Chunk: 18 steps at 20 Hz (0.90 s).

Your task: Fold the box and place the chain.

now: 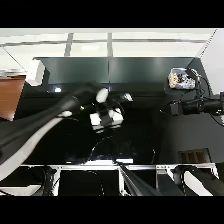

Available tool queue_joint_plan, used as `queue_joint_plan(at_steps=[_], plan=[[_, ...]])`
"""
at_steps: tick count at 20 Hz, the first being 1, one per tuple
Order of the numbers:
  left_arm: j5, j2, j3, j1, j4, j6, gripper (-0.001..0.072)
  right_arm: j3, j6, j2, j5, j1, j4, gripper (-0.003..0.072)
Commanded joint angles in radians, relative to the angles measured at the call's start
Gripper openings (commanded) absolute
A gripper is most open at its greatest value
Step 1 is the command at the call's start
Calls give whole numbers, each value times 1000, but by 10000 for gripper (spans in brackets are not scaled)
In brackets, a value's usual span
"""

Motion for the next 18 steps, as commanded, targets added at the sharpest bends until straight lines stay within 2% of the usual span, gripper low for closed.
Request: queue_joint_plan(at_steps=[1, 3, 6, 8, 10, 13, 16, 18], plan=[[-171, 135, -22, 182, 123, -210, 370, -1, 0, 0, -1, 0, 0, 18], [-169, 234, -85, 357, 149, -259, 370, -1, 0, 0, -1, 0, 0, 18], [-106, 340, -205, 694, 144, -340, 370, -1, 0, 0, -6, 0, 0, 18], [-33, 363, -283, 888, 86, -348, 370, -1, 0, 0, -18, 0, 0, 18], [28, 344, -308, 1030, 61, -339, 371, -1, 1, 0, -32, 0, 0, 18], [131, 297, -280, 1135, 14, -217, 371, -1, 14, 0, -36, 0, 1, 18], [164, 199, -188, 1141, 29, -137, 371, -1, 35, 0, -63, 0, 0, 18], [168, 109, -106, 1141, -11, -121, 371, -1, 42, 0, -77, 0, 1, 18]])
